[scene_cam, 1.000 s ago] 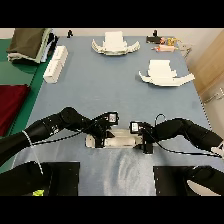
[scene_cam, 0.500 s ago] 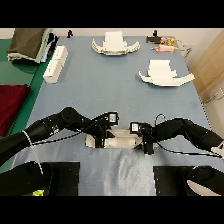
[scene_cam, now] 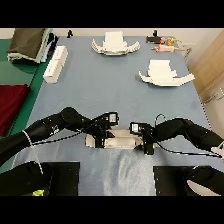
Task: Fold the box.
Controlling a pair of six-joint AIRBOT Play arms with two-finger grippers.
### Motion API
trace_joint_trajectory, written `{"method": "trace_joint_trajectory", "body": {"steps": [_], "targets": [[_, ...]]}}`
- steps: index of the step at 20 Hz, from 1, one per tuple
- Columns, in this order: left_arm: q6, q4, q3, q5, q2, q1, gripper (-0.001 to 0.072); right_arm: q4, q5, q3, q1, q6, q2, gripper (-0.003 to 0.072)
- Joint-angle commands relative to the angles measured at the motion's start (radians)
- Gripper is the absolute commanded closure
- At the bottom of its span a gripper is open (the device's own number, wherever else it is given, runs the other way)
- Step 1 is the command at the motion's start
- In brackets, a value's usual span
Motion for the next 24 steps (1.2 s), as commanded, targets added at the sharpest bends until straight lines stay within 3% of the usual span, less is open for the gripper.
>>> {"method": "trace_joint_trajectory", "body": {"steps": [1, 5, 6, 7, 12, 17, 20, 21, 22, 24], "targets": [[0.000, 0.000, 0.000, 0.003, 0.000, 0.001, 0.0697, 0.000, 0.002, -0.001, 0.001, 0.000, 0.000, 0.0183], [-0.003, 0.000, 0.000, 0.007, 0.000, 0.001, 0.0693, 0.000, 0.002, -0.001, 0.001, 0.000, 0.000, 0.0183], [-0.003, 0.000, 0.000, 0.010, 0.000, 0.001, 0.0541, 0.000, 0.002, -0.001, 0.001, 0.000, 0.000, 0.0183], [-0.010, 0.000, 0.000, 0.010, 0.000, 0.001, 0.0291, 0.000, 0.002, -0.001, 0.001, 0.000, 0.000, 0.0184], [-0.085, 0.035, 0.000, 0.008, 0.014, 0.009, 0.0267, -0.003, 0.002, -0.001, 0.001, 0.000, 0.000, 0.0183], [-0.403, 0.279, 0.000, -0.072, 0.156, 0.072, 0.0267, -0.003, 0.002, -0.001, 0.001, 0.000, 0.000, 0.0183], [-0.634, 0.414, 0.000, -0.214, 0.259, 0.117, 0.0270, -0.003, 0.002, -0.001, 0.001, 0.000, 0.000, 0.0183], [-0.719, 0.424, 0.000, -0.270, 0.285, 0.122, 0.0427, -0.003, 0.002, -0.001, 0.001, 0.000, 0.000, 0.0183], [-0.770, 0.423, 0.000, -0.323, 0.304, 0.120, 0.0696, -0.003, 0.002, -0.001, 0.001, 0.000, 0.000, 0.0183], [-0.820, 0.315, 0.000, -0.384, 0.306, 0.087, 0.0698, -0.003, 0.002, -0.001, 0.001, 0.000, 0.000, 0.0184]]}}
